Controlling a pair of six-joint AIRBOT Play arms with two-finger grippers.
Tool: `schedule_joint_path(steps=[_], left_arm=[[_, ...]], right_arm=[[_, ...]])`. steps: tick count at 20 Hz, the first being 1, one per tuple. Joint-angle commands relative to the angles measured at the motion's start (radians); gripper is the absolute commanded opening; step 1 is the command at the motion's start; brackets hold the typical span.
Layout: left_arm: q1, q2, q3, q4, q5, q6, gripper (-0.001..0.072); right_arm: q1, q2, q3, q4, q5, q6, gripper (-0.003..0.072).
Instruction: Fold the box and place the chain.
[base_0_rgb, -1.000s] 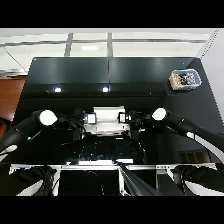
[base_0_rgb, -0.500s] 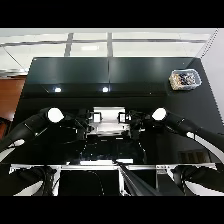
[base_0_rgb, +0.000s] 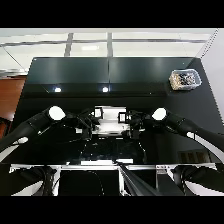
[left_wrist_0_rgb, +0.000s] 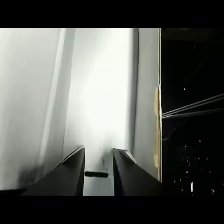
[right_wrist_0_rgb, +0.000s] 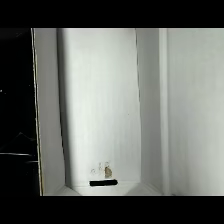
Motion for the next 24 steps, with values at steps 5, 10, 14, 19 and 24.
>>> schedule_joint_path(steps=[5, 10, 14, 19, 24], left_arm=[[-0.001, -0.046, 0.0, -0.071, -0.006, 0.001, 0.0218], [-0.001, -0.044, 0.0, -0.072, -0.006, 0.001, 0.0319], [0.0, -0.043, 0.0, -0.067, -0.006, 0.0, 0.0254], [0.011, 0.023, 0.017, 0.047, -0.01, -0.078, 0.0029], [0.088, 0.261, 0.04, 0.312, -0.05, -0.324, 0.0029]], right_arm=[[0.001, 0.0, -0.001, 0.0, 0.0, 0.0, 0.0065], [0.001, 0.0, -0.001, 0.0, 0.0, 0.0, 0.0065], [0.001, 0.0, 0.0, 0.0, 0.0, 0.0, 0.0065], [0.001, 0.0, -0.001, 0.0, 0.0, 0.0, 0.0065], [0.001, 0.0, -0.001, 0.0, 0.0, 0.0, 0.0065]])
